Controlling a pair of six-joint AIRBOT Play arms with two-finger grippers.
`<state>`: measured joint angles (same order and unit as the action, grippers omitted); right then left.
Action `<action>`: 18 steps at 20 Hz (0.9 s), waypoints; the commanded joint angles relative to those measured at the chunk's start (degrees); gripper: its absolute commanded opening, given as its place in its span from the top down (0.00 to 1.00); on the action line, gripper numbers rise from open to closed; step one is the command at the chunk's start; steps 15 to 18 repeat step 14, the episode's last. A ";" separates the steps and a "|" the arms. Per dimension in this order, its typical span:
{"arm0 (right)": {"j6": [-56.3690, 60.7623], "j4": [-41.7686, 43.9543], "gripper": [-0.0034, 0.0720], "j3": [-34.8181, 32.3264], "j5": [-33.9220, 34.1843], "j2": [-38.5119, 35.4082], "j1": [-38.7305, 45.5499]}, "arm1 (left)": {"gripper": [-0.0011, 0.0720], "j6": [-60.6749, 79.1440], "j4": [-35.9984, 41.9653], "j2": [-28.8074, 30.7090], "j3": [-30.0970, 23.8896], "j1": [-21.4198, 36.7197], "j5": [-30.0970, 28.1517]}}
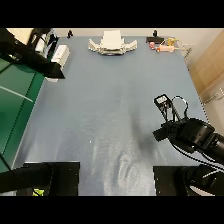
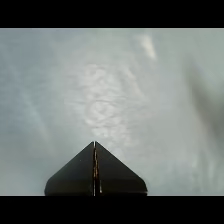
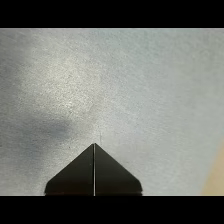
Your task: Fold the box.
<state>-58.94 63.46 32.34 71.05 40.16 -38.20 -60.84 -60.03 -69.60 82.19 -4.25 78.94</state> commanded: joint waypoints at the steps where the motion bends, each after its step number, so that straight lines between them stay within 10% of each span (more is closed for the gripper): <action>1: 0.02 0.00 0.95 0.07 -0.02 0.02 0.00 | 0.97 -4.94 -3.72 9.40 -13.97 -12.07 -8.50; 7: 0.02 0.00 0.95 0.07 -0.02 0.02 0.00 | 0.97 -7.17 -4.63 13.79 -33.29 -26.32 -20.39; 18: 0.02 0.00 0.95 0.07 -0.02 0.02 0.00 | 0.97 -7.32 -4.15 13.88 -35.50 -28.59 -18.95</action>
